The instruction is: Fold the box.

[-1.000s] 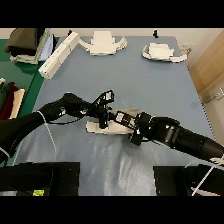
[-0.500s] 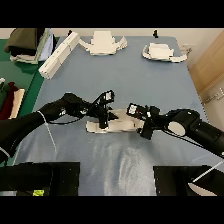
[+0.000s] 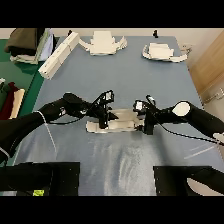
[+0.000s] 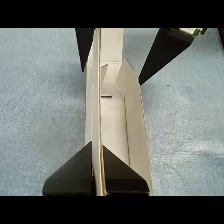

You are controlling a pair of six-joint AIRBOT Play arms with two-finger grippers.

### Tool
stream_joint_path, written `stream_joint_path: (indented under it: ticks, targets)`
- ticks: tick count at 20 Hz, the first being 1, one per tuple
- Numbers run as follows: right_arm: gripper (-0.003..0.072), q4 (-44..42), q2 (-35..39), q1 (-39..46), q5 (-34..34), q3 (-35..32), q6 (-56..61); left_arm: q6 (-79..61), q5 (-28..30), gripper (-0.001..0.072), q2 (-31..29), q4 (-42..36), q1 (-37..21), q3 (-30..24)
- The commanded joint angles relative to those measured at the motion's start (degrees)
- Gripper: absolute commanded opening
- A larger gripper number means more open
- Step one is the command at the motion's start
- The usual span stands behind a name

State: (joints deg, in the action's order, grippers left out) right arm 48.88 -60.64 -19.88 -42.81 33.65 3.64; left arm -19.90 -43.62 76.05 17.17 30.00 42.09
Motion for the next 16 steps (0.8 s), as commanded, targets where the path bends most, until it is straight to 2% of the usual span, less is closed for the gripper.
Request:
stream_joint_path:
  ticks: [1, 4, 9, 16]
  targets:
    - [0.072, -9.5, -4.6, 2.4, 0.0, 1.1, -12.2, 0.0, 0.0, 0.0015, 0.0, 0.0, 0.0, 0.0]
    - [0.072, -11.8, -6.4, 3.0, 0.6, 1.9, -14.8, 0.0, 0.0, 0.0015, 0.0, 0.0, 0.0, 0.0]
    - [0.072, -11.1, -9.3, 3.0, -4.5, 1.5, -12.2, 0.0, 0.0, 0.0014, 0.0, 0.0, 0.0, 0.0]
    - [0.072, -10.7, -7.1, 3.1, -4.5, -2.0, -10.6, 0.0, 0.0, 0.0014, 0.0, 0.0, 0.0, 0.0]
